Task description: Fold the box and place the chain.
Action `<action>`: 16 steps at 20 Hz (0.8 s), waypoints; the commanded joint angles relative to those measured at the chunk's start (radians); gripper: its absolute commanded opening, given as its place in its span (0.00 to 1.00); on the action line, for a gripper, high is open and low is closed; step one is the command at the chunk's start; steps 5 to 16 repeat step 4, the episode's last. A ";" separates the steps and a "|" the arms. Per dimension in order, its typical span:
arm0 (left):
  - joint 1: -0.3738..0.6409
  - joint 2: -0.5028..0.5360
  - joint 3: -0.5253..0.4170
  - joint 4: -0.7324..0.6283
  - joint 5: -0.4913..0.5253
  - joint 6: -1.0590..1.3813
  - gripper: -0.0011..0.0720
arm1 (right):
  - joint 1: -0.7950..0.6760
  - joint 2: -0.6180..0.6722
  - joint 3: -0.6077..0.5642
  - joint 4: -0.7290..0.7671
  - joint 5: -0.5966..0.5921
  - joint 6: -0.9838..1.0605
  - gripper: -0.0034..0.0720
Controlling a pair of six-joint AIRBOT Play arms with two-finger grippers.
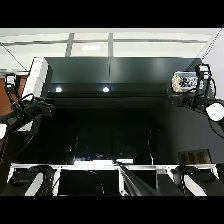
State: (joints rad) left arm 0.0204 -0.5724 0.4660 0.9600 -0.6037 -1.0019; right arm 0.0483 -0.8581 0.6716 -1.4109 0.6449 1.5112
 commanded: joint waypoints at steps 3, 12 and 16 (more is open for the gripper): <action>-0.001 0.001 -0.001 0.000 0.001 -0.001 0.06 | 0.000 0.000 -0.001 0.000 0.000 0.000 0.06; -0.001 0.001 -0.001 0.000 0.001 0.000 0.06 | 0.000 0.000 -0.001 0.000 0.000 0.000 0.06; -0.001 0.001 -0.001 0.000 0.001 0.000 0.06 | 0.000 0.000 -0.001 0.000 0.000 0.000 0.06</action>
